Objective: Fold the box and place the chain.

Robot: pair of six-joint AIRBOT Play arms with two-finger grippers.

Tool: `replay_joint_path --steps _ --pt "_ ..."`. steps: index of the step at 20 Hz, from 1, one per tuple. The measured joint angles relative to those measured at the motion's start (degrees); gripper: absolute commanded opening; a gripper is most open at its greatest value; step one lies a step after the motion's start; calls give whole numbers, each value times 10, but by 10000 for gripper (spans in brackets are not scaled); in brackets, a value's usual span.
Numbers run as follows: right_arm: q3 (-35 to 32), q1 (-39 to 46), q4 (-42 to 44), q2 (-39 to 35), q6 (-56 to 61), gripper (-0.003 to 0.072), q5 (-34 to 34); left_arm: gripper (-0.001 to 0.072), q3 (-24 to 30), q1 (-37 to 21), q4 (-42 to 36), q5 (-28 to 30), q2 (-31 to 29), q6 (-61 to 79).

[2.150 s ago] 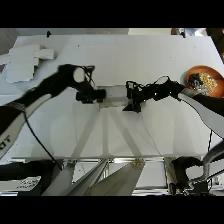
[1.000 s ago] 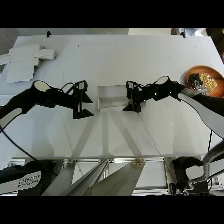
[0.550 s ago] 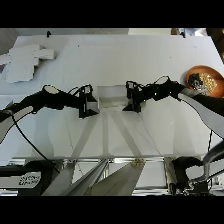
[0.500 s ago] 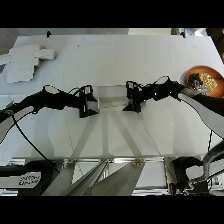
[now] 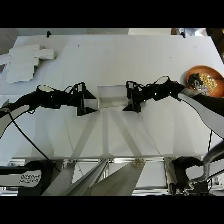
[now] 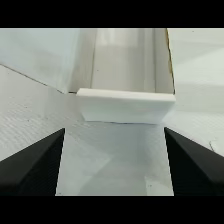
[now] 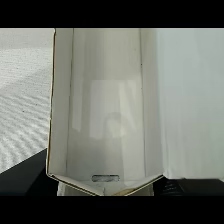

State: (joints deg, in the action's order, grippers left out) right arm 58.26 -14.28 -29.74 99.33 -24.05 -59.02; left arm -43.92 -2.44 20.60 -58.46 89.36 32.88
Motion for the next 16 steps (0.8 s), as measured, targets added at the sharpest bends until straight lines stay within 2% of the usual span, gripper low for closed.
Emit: replay_joint_path --steps 7,16 --pt "0 0 0 0 0 495 0 710 -38 -7 -1 -60 35 15" --pt "0 0 -1 0 -1 495 -1 709 -52 5 -1 -85 46 16"
